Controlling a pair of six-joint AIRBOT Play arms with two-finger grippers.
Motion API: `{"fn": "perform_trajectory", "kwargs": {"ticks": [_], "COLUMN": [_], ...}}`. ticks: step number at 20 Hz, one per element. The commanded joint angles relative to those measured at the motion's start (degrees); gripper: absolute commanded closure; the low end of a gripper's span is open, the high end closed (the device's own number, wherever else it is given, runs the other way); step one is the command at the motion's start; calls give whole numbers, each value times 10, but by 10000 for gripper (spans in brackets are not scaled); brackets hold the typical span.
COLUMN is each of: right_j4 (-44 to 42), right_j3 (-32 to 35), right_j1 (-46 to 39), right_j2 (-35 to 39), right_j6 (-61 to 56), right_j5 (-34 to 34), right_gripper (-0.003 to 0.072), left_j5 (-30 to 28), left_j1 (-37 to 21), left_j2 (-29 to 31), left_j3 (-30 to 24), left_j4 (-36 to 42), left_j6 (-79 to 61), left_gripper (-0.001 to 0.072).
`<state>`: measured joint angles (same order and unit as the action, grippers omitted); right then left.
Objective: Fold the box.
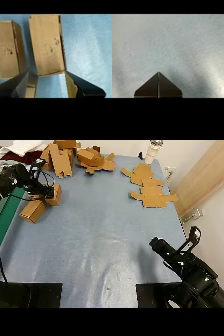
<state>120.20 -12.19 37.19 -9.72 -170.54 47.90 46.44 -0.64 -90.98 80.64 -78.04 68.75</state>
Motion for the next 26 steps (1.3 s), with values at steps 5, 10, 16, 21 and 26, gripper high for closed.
{"fn": "perform_trajectory", "kwargs": {"ticks": [5,10,16,21,26], "right_j4": [-17,-28,-114,-406,-433], "right_j3": [0,-10,-186,-340,-371], "right_j1": [0,0,-32,-91,-83], "right_j2": [0,-67,-325,-537,-585], "right_j6": [25,47,251,579,595], "right_j5": [-34,-87,-109,-109,-99], "right_gripper": [683,683,683,683,674], "left_j5": [100,183,188,159,150], "left_j1": [-14,65,209,280,296], "left_j2": [23,44,72,90,93], "left_j3": [17,26,16,-61,-75], "left_j4": [-16,108,141,181,183], "left_j6": [18,-34,-3,3,3], "left_gripper": [17,697,698,697,695]}}
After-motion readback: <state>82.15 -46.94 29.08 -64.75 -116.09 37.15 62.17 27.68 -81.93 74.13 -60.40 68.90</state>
